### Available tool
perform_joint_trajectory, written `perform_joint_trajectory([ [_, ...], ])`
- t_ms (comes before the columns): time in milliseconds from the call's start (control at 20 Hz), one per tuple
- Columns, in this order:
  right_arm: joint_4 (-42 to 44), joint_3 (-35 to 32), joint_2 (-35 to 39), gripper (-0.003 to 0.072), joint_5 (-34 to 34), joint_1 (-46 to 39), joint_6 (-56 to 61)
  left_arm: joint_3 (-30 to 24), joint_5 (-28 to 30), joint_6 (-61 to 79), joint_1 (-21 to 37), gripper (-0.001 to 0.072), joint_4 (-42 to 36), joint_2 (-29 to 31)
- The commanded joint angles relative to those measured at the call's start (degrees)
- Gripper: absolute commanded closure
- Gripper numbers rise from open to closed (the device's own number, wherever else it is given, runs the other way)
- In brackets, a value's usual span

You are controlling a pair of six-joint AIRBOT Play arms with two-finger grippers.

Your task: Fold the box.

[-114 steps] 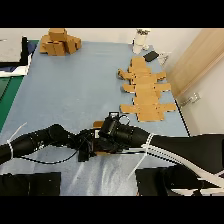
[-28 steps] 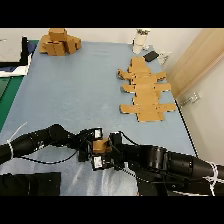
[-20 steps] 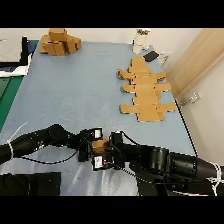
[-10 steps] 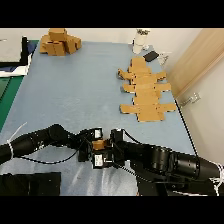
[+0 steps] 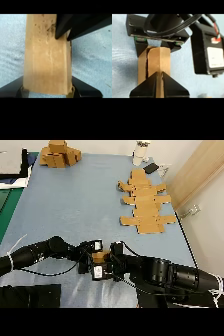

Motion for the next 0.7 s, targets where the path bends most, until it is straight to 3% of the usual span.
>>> perform_joint_trajectory([
  [0, 0.31, 0.04, -0.44, 0.0571, -0.39, 1.62, 0.28, 0.04, 0.00, 0.02, -0.02, 0.0348, 0.02, -0.02],
  [400, -3.32, 0.17, -1.53, 0.0583, -1.51, 3.13, 4.11, 0.04, 0.00, 0.02, -0.02, 0.0348, 0.02, -0.02],
  [500, -3.63, 0.66, -0.59, 0.0424, -1.51, 3.13, 4.07, 0.04, 0.00, 0.02, -0.02, 0.0348, 0.02, -0.02],
  [600, -4.42, 0.83, 0.15, 0.0378, -1.55, 3.13, 4.07, 0.04, 0.00, 0.02, -0.02, 0.0348, 0.02, -0.02],
  [650, -4.37, 0.83, 0.11, 0.0238, -1.53, 3.10, 4.09, 0.04, 0.00, 0.02, -0.02, 0.0348, 0.02, -0.02],
])
